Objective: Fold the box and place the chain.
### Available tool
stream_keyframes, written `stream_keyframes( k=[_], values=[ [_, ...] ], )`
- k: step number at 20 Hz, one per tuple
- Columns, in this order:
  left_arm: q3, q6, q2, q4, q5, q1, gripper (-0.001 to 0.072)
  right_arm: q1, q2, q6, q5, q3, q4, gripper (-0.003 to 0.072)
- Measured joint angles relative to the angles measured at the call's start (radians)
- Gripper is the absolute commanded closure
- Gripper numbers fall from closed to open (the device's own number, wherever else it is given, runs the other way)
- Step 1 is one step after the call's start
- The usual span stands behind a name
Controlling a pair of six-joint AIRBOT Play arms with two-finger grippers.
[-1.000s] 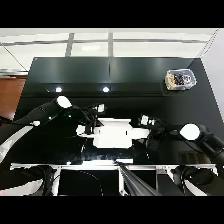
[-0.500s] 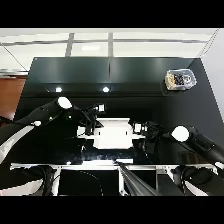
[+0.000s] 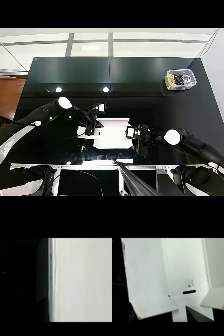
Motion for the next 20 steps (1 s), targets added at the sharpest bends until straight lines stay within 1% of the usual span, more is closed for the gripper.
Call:
stream_keyframes(
  k=[5,13,20],
  values=[
    [0.0,0.0,0.0,0.001,0.001,0.0,0.0681,0.014,-0.004,-0.002,-0.035,0.0,0.071,0.0051],
    [0.0,0.0,0.0,0.002,0.0,0.0,0.0681,0.017,-0.005,-0.002,-0.024,0.019,0.12,0.0052],
    [0.0,-0.003,0.0,0.001,0.0,-0.001,0.0681,0.017,-0.005,-0.003,-0.104,0.03,0.125,0.0052]
  ],
)
